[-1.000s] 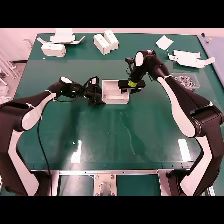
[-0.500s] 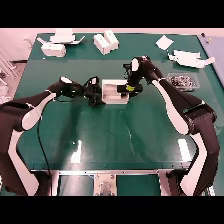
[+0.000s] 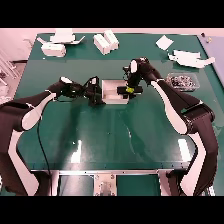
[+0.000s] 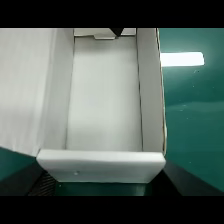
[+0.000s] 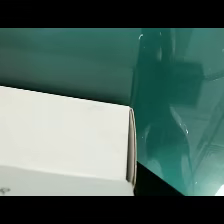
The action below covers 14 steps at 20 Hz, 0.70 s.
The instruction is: Fold the box and place the chain.
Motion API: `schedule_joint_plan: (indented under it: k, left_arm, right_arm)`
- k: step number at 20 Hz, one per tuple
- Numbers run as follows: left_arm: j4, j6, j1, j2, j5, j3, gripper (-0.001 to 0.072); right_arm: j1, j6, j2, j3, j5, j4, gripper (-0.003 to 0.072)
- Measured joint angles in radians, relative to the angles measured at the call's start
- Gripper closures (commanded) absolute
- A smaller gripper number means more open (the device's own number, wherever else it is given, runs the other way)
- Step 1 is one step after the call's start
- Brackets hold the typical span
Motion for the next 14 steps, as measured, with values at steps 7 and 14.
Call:
schedule_joint_plan:
  k: [7, 14]
  left_arm:
    - [-0.001, -0.003, 0.001, 0.000, 0.000, 0.000, 0.0193]
    - [0.001, -0.002, 0.001, 0.000, -0.003, 0.000, 0.0193]
  right_arm:
    - [0.005, 0.006, 0.000, 0.000, -0.016, -0.014, 0.0626]
    - [0.018, -0.001, 0.000, 0.000, -0.023, -0.035, 0.0651]
